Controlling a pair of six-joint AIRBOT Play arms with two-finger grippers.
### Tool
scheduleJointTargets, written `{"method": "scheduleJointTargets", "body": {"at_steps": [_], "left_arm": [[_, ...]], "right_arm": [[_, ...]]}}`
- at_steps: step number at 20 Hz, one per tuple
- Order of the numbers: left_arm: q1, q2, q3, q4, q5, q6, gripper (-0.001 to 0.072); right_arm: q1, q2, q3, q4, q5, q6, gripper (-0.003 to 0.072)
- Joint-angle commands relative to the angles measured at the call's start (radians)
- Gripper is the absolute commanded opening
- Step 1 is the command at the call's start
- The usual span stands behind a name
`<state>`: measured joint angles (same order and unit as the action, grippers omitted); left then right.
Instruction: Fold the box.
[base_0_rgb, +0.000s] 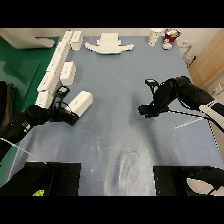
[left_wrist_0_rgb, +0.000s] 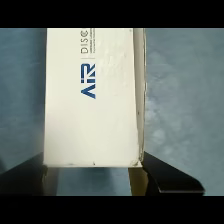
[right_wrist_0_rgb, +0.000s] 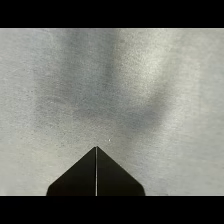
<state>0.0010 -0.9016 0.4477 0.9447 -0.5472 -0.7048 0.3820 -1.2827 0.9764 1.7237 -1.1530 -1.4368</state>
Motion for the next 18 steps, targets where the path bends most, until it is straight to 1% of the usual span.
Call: {"method": "scheduleJointTargets", "body": {"at_steps": [1,3,5,7,10,12,18], "left_arm": [[0.134,0.009,0.001,0.043,0.115,-0.108,0.0457],[0.144,-0.008,0.005,0.043,0.196,-0.136,0.0457],[0.144,-0.068,0.030,0.043,0.208,-0.135,0.0457],[0.144,-0.162,0.080,0.043,0.208,-0.148,0.0457],[0.142,-0.298,0.190,0.039,0.207,-0.160,0.0457],[0.142,-0.379,0.280,0.019,0.206,-0.160,0.0457],[0.124,-0.557,0.535,0.018,0.179,-0.178,0.0457]], "right_arm": [[0.000,-0.001,0.001,0.000,0.000,0.000,0.0005],[0.000,-0.001,0.001,0.000,0.000,0.000,0.0005],[0.000,-0.001,0.001,0.000,0.000,0.000,0.0005],[0.000,-0.001,0.001,0.000,0.000,0.000,0.0004],[0.000,-0.001,0.001,0.000,-0.001,0.000,0.0005],[0.000,-0.001,0.001,0.000,0.000,0.000,0.0005],[0.000,-0.001,0.001,0.000,0.000,0.000,0.0005]]}}
